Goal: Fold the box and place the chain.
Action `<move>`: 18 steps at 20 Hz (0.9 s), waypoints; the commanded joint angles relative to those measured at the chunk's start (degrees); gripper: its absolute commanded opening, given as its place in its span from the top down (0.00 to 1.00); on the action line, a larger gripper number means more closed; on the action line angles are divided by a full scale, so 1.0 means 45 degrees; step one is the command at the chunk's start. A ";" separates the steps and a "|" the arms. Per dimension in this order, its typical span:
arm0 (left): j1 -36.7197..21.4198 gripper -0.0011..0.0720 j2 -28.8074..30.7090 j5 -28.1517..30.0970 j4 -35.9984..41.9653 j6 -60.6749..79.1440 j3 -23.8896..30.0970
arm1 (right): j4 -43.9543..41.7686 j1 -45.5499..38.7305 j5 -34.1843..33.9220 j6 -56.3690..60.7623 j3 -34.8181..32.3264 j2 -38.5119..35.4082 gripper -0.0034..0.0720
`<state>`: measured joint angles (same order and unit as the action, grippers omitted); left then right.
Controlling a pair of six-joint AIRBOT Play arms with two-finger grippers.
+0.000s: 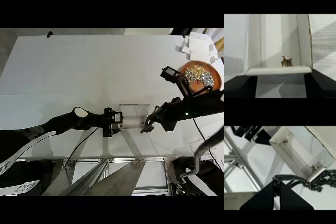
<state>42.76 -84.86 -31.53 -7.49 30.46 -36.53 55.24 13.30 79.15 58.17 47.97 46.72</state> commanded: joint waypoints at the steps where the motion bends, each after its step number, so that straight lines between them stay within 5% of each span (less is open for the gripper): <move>1: 0.0005 0.55 0.0010 0.0005 -0.0005 0.0000 -0.0005 | -0.0053 0.0437 -0.2268 -0.0053 -0.1180 -0.0005 0.93; 10: 0.0005 0.55 0.0010 0.0005 -0.0005 0.0000 -0.0005 | -0.0384 0.1467 -0.5542 -0.0015 -0.3031 0.0262 0.93; 18: 0.0005 0.55 0.0010 0.0010 -0.0005 0.0005 -0.0005 | -0.0393 0.2059 -0.6742 0.0068 -0.3322 0.2239 0.93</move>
<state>42.76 -84.86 -31.53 -7.49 30.46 -36.53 53.52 21.78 51.03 58.28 33.32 54.26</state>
